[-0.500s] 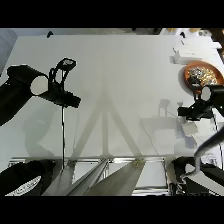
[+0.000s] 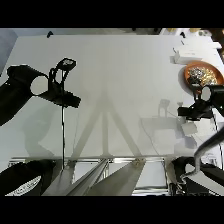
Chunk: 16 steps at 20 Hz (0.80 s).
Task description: Fold the box and place the chain.
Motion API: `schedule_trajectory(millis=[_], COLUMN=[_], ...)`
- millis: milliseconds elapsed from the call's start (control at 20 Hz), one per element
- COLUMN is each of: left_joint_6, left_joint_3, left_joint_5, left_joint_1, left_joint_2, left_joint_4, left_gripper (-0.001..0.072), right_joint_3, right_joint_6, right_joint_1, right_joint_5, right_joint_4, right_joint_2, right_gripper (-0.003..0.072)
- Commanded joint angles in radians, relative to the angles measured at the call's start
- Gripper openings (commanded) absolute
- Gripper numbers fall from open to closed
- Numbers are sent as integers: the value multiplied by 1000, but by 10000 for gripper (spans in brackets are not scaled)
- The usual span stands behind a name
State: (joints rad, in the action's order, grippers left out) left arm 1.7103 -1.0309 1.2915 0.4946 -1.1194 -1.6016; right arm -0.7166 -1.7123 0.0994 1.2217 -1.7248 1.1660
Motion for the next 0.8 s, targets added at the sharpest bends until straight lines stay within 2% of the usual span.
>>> schedule_trajectory(millis=[0,200,350,400,600,650,750], left_joint_6=[0,0,0,0,0,0,0], left_joint_3=[0,0,0,0,0,0,0], left_joint_5=[0,0,0,0,0,0,0], left_joint_1=[-1,-1,-1,-1,-1,-1,-1], left_joint_2=[1,1,1,1,1,1,1], left_joint_4=[0,0,0,0,0,0,0], left_gripper=[9,9,9,9,9,9,9], right_joint_3=[0,-4,-118,-183,-372,-388,-390], right_joint_6=[0,2,67,75,75,75,47], right_joint_1=[0,0,0,0,19,47,158], right_joint_5=[-8,-27,21,41,64,59,57], right_joint_4=[18,47,38,-3,-398,-454,-433], right_joint_2=[1,1,1,1,1,1,15], right_gripper=[14,14,15,15,14,14,20])
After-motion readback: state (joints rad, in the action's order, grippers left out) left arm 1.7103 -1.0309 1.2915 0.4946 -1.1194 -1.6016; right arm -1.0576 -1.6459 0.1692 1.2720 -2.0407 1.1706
